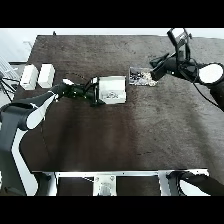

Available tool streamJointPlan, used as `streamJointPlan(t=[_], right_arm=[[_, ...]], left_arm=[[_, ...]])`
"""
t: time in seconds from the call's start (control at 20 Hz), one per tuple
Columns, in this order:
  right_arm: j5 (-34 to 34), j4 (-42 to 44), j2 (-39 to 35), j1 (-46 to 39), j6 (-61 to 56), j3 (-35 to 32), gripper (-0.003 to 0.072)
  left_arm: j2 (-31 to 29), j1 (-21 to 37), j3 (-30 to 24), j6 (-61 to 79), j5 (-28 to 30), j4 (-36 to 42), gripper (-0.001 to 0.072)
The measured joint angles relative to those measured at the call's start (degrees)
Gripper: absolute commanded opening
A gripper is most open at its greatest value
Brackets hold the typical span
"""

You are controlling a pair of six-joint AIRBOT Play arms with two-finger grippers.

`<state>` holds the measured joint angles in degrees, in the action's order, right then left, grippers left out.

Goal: Fold the box and place the chain.

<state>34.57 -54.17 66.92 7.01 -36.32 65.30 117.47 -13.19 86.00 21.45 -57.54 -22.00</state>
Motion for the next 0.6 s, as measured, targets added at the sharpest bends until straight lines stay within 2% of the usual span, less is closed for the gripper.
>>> streamJointPlan(t=[0.15,0.25,0.45,0.6], right_arm=[[4.9,13.3,6.2,-3.9,11.4,0.9,0.0067],[8.6,19.2,11.3,-5.7,15.9,3.5,0.0067],[15.1,25.3,22.3,-6.8,20.0,11.8,0.0048],[17.1,26.9,29.4,-6.9,20.7,18.1,0.0048]], left_arm=[[0.0,0.0,0.0,0.0,0.0,0.0,0.0466],[0.0,0.0,0.0,0.0,0.0,0.0,0.0466],[0.0,0.0,0.0,0.0,0.0,0.0,0.0466],[0.0,0.0,0.0,0.0,0.0,0.0,0.0466]])
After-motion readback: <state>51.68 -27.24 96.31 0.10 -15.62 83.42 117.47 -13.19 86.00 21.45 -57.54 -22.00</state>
